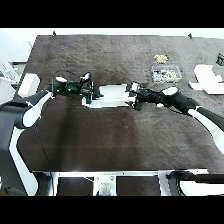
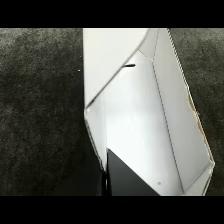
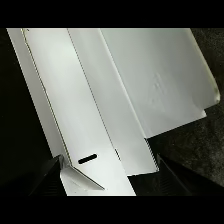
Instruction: Fold the box and place the chain.
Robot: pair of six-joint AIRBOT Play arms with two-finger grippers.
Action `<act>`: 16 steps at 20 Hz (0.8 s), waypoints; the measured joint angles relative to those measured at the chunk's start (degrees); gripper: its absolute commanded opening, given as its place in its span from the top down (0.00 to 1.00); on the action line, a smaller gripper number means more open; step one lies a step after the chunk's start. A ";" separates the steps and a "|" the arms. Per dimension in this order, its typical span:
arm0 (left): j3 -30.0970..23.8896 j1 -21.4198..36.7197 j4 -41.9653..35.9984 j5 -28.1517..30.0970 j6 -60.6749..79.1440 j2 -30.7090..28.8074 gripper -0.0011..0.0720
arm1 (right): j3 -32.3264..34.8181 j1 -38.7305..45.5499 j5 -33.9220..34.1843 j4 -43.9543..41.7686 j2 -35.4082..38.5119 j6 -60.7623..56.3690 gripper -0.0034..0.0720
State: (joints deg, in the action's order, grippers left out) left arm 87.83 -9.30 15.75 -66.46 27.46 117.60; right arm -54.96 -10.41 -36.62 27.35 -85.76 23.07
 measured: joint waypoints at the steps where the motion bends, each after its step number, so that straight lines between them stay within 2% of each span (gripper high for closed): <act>1: 0.02 0.00 0.00 0.00 0.00 0.00 0.96 | -0.72 0.37 -1.22 0.00 -0.61 0.02 0.04; 9: 0.00 0.00 0.00 -0.04 0.00 0.00 0.96 | -5.99 3.10 -9.84 0.59 -5.57 1.36 0.04; 16: 0.00 0.00 0.00 -0.04 0.00 0.00 0.96 | -11.26 3.78 -14.47 2.62 -10.23 1.95 0.04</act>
State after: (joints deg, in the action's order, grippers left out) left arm 87.83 -9.30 15.75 -66.50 27.46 117.60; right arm -66.22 -6.63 -51.09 29.98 -95.98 25.02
